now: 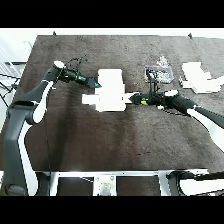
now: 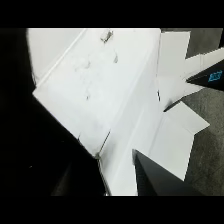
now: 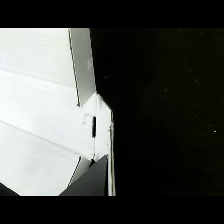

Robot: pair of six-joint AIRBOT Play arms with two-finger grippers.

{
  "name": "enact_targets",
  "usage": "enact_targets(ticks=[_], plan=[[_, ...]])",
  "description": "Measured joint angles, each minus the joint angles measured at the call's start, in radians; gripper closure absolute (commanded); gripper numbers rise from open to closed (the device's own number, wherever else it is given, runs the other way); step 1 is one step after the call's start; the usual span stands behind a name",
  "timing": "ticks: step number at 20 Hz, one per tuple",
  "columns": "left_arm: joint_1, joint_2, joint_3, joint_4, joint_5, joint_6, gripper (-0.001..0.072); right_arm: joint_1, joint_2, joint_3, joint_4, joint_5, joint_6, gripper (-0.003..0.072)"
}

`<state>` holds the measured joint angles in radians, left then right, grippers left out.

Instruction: Fold the box and place the chain.

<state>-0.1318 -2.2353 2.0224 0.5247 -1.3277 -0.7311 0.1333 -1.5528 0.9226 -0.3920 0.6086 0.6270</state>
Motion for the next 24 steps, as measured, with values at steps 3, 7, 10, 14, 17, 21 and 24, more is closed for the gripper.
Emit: enact_targets(ticks=[3,7,10,14,17,21,24], plan=[[-0.005,-0.005,0.0,-0.006,-0.005,0.012,0.0287,0.0,0.0,0.0,0.0,0.0,0.0,0.0674],[-0.023,-0.009,0.0,-0.01,0.0,0.026,0.0288,0.0,0.0,0.0,0.0,0.0,0.0,0.0674],[-0.023,-0.01,0.0,-0.01,0.011,0.03,0.0317,0.0,0.0,0.0,0.0,0.0,0.0,0.0674],[-0.025,-0.011,0.0,-0.01,0.013,0.036,0.0522,0.0,0.0,0.0,0.0,0.0,0.0,0.0674],[-0.021,-0.011,0.0,-0.01,-0.009,0.053,0.0604,0.0,0.0,0.0,0.0,0.0,0.0,0.0673],[-0.021,-0.011,0.0,-0.009,-0.035,0.108,0.0693,0.001,0.0,0.0,-0.003,-0.002,-0.001,0.037],[-0.021,-0.011,0.0,-0.01,-0.053,0.185,0.0695,0.0,0.0,0.0,-0.001,-0.001,-0.001,0.0369]])
